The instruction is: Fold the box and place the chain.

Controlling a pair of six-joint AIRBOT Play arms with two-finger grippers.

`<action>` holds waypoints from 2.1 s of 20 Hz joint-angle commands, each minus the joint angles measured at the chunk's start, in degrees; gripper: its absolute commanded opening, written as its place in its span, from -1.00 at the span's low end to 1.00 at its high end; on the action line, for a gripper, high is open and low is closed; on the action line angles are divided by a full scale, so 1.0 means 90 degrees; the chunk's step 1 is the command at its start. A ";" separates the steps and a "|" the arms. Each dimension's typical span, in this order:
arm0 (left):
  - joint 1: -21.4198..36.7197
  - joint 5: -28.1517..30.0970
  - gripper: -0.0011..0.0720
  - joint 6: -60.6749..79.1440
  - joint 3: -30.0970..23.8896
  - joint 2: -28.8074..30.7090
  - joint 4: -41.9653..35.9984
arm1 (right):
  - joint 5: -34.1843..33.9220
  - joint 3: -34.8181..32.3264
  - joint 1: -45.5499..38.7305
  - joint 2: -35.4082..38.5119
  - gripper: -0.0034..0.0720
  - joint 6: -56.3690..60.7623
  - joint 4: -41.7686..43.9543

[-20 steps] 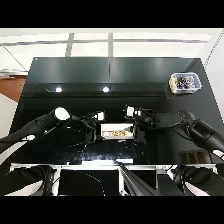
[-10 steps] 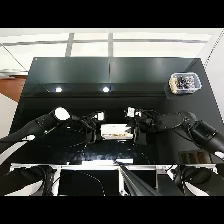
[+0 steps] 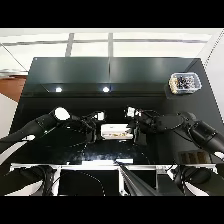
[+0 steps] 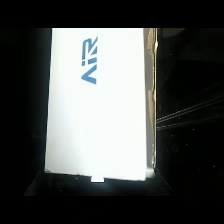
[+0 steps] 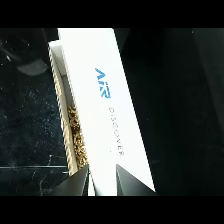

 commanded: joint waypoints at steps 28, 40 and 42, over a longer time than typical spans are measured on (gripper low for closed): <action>0.0002 0.0002 -0.77 0.0002 -0.0002 -0.0002 0.0000 | 0.0430 -0.0090 0.0301 -0.0002 -0.36 0.0629 -0.0053; 0.0002 0.0000 -0.77 0.0000 -0.0002 -0.0002 0.0000 | 0.0299 -0.0087 0.0306 0.0000 -0.13 0.1049 -0.0352; 0.0002 0.0000 -0.77 0.0000 -0.0002 -0.0002 0.0000 | 0.0296 -0.0087 0.0306 0.0000 -0.13 0.1052 -0.0352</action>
